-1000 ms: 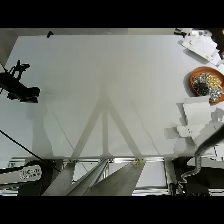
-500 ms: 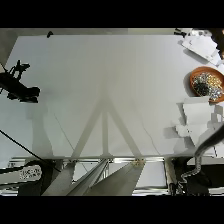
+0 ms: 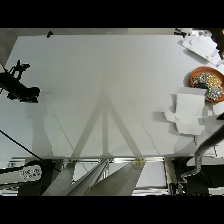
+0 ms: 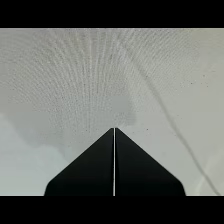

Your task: Fold the box and place the chain.

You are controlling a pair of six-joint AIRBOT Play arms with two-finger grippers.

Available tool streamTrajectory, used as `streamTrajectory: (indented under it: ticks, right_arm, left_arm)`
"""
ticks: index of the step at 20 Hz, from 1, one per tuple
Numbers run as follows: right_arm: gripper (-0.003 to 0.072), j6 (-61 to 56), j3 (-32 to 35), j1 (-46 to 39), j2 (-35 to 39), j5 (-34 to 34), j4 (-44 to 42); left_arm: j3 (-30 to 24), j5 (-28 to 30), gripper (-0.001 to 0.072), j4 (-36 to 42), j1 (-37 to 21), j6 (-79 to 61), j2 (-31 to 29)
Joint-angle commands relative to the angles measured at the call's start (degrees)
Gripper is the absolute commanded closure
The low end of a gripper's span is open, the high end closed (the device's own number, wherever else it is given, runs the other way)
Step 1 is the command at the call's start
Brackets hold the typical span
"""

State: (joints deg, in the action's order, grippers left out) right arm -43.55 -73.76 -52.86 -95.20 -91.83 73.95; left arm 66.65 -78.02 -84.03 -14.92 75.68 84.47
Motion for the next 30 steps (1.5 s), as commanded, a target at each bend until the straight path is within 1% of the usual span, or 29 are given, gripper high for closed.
streamTrajectory:
  ticks: [1, 3, 6, 9, 11, 14, 16, 17, 20, 22, 24, 26, 29, 30]
  right_arm:
    - [0.0673, 3.69, 5.22, 7.17, 3.48, 1.77, -7.72]
    - [0.0673, 4.66, 9.01, 12.81, 6.01, 3.85, -11.23]
    - [0.0673, 5.29, 13.27, 21.73, 8.96, 5.35, -19.93]
    - [0.0673, 4.55, 15.5, 32.5, 11.47, 7.78, -20.98]
    - [0.0673, 2.91, 17.88, 39.71, 13.2, 11.1, -23.52]
    - [0.0673, 2.58, 22.49, 49.83, 14.29, 16.87, -30.45]
    - [0.0673, 1.77, 25.49, 56.11, 14.45, 21.22, -34.49]
    - [0.0673, 0.81, 26.43, 59.01, 14.56, 23.76, -35.06]
    - [0.0673, -5.49, 26.97, 66.64, 14.73, 31.1, -33.22]
    - [0.0673, -10.05, 26.97, 69.79, 14.73, 36.2, -31.47]
    - [0.0673, -14.56, 26.97, 71.1, 14.82, 39.56, -28.89]
    - [0.0673, -18.14, 26.99, 71.12, 15.21, 41.38, -27.08]
    - [0.0673, -22.84, 27.47, 71.12, 18.99, 44.98, -23.87]
    - [0.0673, -25.75, 28.09, 71.12, 20.92, 46.82, -21.44]
  left_arm:
    - [-0.02, 0.0, 0.0698, -0.02, -0.04, -0.02, -0.02]
    - [-0.02, 0.0, 0.0698, -0.02, -0.04, -0.02, -0.02]
    - [-0.02, 0.0, 0.0698, 0.0, -0.04, -0.02, -0.02]
    - [-0.02, 0.0, 0.0698, 0.0, -0.04, -0.02, -0.02]
    - [-0.02, 0.0, 0.0698, -0.02, -0.04, -0.02, -0.02]
    - [-0.02, 0.07, 0.0698, -0.07, -0.04, -0.48, -0.02]
    - [-0.02, 0.35, 0.0698, -0.79, -0.07, -4.79, -0.02]
    - [-0.02, 0.22, 0.0698, -0.57, -0.04, -4.76, -0.02]
    - [-0.02, 0.15, 0.0698, -0.52, -0.04, -4.74, -0.02]
    - [-0.02, 0.17, 0.0698, -0.55, -0.04, -4.74, -0.02]
    - [-0.02, 0.74, 0.0698, 0.09, -0.04, -4.74, -0.02]
    - [-0.02, 3.41, 0.0698, 4.22, -0.04, -4.72, -0.02]
    - [-0.02, 3.78, 0.0691, 14.38, -0.04, -9.68, 0.0]
    - [-0.02, 3.63, 0.0658, 19.04, -0.02, -13.62, 0.0]
